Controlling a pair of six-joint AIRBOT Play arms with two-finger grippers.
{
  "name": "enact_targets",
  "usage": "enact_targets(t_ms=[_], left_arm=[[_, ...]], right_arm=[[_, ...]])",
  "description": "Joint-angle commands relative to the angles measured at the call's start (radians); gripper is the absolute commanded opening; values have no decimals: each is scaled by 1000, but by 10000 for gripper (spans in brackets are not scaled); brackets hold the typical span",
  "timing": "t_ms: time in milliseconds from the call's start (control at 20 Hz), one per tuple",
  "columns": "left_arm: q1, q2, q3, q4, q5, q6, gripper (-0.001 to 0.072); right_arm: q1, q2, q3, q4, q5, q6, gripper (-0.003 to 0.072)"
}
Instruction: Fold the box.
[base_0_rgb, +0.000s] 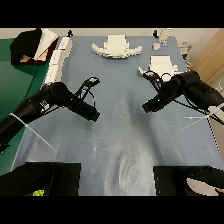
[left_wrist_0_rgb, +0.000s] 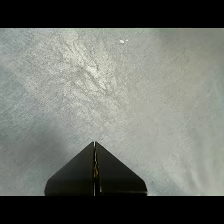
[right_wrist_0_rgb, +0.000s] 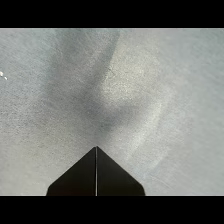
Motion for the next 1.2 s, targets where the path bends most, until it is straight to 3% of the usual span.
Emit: enact_targets(t_ms=[0,550,700,800,950,1000,1050,1150], left_arm=[[-2,0,0,0,2,0,14],[-2,0,0,0,2,0,14],[-2,0,0,0,3,0,14],[-2,0,0,0,2,0,13],[-2,0,0,0,2,0,14],[-2,0,0,0,3,0,14],[-2,0,0,0,2,0,13],[-2,0,0,0,2,0,13]], right_arm=[[0,-1,1,0,0,0,5],[0,-1,1,10,10,2,6],[0,-6,1,160,31,112,12],[-9,-22,15,117,61,278,183],[-154,-90,193,-21,-19,430,186],[-225,-126,273,-42,-50,422,206],[-308,-176,367,-63,-87,415,306],[-469,-296,540,-58,-130,370,322]])
